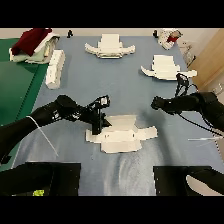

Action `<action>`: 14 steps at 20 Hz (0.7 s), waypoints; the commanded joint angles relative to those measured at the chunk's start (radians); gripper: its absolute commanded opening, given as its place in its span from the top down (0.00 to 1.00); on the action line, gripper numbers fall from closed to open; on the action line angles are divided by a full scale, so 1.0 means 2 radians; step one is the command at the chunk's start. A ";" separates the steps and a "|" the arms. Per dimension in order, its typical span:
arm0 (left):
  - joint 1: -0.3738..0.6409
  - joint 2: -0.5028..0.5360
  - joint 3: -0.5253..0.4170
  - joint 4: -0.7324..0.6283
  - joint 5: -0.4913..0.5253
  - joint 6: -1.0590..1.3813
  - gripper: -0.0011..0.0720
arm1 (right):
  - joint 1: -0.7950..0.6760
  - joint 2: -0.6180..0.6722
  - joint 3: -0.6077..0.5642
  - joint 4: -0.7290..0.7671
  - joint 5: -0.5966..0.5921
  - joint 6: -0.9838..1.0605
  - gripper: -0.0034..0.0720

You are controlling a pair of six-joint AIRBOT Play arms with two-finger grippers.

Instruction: Fold the box.

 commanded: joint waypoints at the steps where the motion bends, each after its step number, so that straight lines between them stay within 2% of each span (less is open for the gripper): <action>1: 0.000 -0.002 0.000 0.004 -0.015 -0.002 0.97 | 0.000 0.000 0.000 0.002 -0.009 0.000 0.18; 6: 0.000 -0.007 0.000 0.004 -0.023 -0.002 0.97 | 0.000 0.000 0.000 0.004 -0.032 0.000 0.19; 7: 0.000 -0.006 0.000 0.004 -0.022 -0.002 0.97 | 0.000 0.000 0.000 0.008 -0.040 0.000 0.29; 9: 0.000 -0.006 0.000 0.003 -0.022 -0.002 0.97 | 0.000 0.000 0.000 0.028 -0.060 -0.011 0.61; 11: 0.000 -0.006 0.000 0.003 -0.022 -0.002 0.97 | 0.000 0.000 0.001 0.055 -0.097 -0.053 0.86; 12: 0.000 -0.006 0.000 0.003 -0.022 -0.002 0.97 | 0.000 0.000 0.001 0.073 -0.123 -0.084 0.95; 14: 0.000 -0.006 0.000 0.003 -0.022 -0.002 0.97 | 0.005 0.004 0.000 0.102 -0.181 -0.147 0.95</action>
